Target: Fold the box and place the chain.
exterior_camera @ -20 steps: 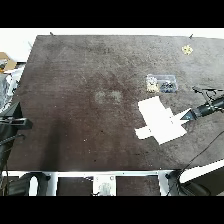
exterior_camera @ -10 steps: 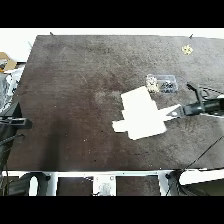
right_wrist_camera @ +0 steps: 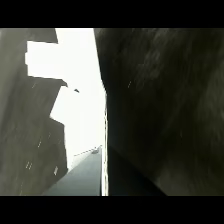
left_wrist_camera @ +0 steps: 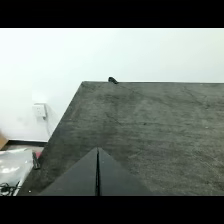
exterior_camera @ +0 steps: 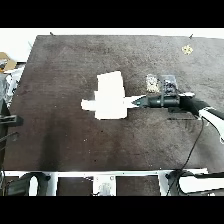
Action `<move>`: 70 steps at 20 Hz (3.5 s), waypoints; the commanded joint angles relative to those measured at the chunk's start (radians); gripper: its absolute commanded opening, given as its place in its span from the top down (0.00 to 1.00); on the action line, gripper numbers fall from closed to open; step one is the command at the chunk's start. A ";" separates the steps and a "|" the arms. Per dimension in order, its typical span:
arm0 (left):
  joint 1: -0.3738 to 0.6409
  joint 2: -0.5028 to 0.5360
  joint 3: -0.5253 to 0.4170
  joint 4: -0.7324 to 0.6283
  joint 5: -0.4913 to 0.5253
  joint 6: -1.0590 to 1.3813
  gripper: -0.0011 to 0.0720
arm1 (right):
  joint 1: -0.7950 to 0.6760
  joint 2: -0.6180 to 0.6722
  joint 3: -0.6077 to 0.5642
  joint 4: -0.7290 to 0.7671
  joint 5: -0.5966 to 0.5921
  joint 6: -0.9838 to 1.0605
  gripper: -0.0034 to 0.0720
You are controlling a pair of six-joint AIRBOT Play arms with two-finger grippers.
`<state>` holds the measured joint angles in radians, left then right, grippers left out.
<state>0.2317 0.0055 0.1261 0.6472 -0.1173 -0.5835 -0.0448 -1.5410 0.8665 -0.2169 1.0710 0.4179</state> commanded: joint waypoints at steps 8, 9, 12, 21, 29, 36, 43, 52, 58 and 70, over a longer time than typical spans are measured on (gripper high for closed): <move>0.001 -0.148 0.055 -0.205 -0.311 -0.013 0.29 | 0.101 -0.080 0.056 0.124 -0.236 -0.056 0.95; 0.001 -0.218 0.087 -0.279 -0.358 0.081 0.29 | 0.103 -0.080 0.056 0.117 -0.244 -0.061 0.95; 0.001 -0.464 0.222 -0.458 -0.563 0.312 0.29 | 0.114 -0.080 0.056 0.040 -0.267 -0.063 0.95; -0.221 -1.293 0.809 -0.428 -0.964 0.418 0.29 | 0.116 -0.080 0.055 0.049 -0.333 -0.138 0.95; -0.375 -1.876 1.522 -0.078 -1.034 -0.001 0.29 | 0.116 -0.080 0.055 0.048 -0.296 -0.193 0.95; -0.375 -2.217 1.921 -0.027 -1.267 -0.205 0.34 | 0.116 -0.080 0.055 0.045 -0.289 -0.217 0.95; -0.375 -2.306 1.926 -0.235 -1.347 -0.175 0.34 | 0.116 -0.080 0.055 0.045 -0.289 -0.220 0.95; -0.377 -2.308 1.926 -0.198 -1.384 -0.179 0.45 | 0.116 -0.080 0.055 0.045 -0.289 -0.220 0.95; -0.392 -2.319 1.926 -0.175 -1.402 -0.175 0.68 | 0.116 -0.080 0.055 0.045 -0.289 -0.220 0.95; -0.393 -2.317 1.926 -0.185 -1.423 0.016 0.97 | 0.086 -0.048 0.055 0.038 -0.248 -0.278 0.58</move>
<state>-0.1619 -2.3142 2.0514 0.4709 -1.5288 -0.6662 0.0612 -1.6070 0.9207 -0.1799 0.7921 0.1730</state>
